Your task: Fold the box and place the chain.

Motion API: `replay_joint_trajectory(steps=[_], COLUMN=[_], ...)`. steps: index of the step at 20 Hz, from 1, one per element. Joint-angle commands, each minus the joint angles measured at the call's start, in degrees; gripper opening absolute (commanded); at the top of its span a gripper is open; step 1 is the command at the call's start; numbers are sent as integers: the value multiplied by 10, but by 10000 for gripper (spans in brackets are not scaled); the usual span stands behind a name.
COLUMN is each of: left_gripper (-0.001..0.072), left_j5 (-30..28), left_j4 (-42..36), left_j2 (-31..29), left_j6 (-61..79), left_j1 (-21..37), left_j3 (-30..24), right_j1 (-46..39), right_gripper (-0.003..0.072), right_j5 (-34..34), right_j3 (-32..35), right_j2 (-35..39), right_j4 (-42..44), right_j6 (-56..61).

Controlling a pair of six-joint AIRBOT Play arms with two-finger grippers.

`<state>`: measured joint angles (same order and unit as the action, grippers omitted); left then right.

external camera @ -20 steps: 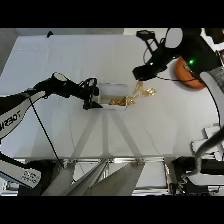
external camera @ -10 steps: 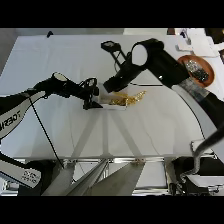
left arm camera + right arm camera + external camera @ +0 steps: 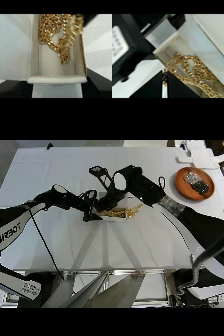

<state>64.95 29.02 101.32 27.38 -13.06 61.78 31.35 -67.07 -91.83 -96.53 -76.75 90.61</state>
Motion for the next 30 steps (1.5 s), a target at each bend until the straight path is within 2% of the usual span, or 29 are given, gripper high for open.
replay_joint_trajectory(steps=[1,3,4,5,6,12,14,17,19,23,26,27,29,30], left_gripper=[175,175,175,175,175,175,175,175,175,175,175,175,175,175], left_j5=[0,0,0,0,0,0,0,0,0,0,0,0,0,0], left_j4=[0,0,0,0,0,0,0,0,0,0,0,0,0,0], left_j2=[0,0,0,0,0,0,0,0,0,0,0,0,0,0], left_j6=[0,0,0,0,0,0,0,0,0,0,0,0,0,0], left_j1=[0,0,0,0,0,0,0,0,0,0,0,0,0,0], left_j3=[0,0,0,0,0,0,0,0,0,0,0,0,0,0], right_j1=[-3,-10,-12,-16,-19,-20,-20,-26,-39,-114,-184,-205,-238,-248], right_gripper=[12,17,102,266,350,327,292,293,294,295,297,315,538,559], right_j5=[-1,-1,0,0,0,-8,0,9,15,64,36,31,36,38], right_j3=[0,1,1,1,1,2,7,30,74,218,263,270,275,275], right_j2=[-3,-3,-3,-3,-3,9,31,85,137,244,248,244,235,229], right_j4=[-42,-36,-35,-36,-37,-41,-45,-45,-45,-44,-42,-38,-19,-3], right_j6=[25,26,30,42,50,32,18,-14,-47,-152,-315,-366,-460,-513])
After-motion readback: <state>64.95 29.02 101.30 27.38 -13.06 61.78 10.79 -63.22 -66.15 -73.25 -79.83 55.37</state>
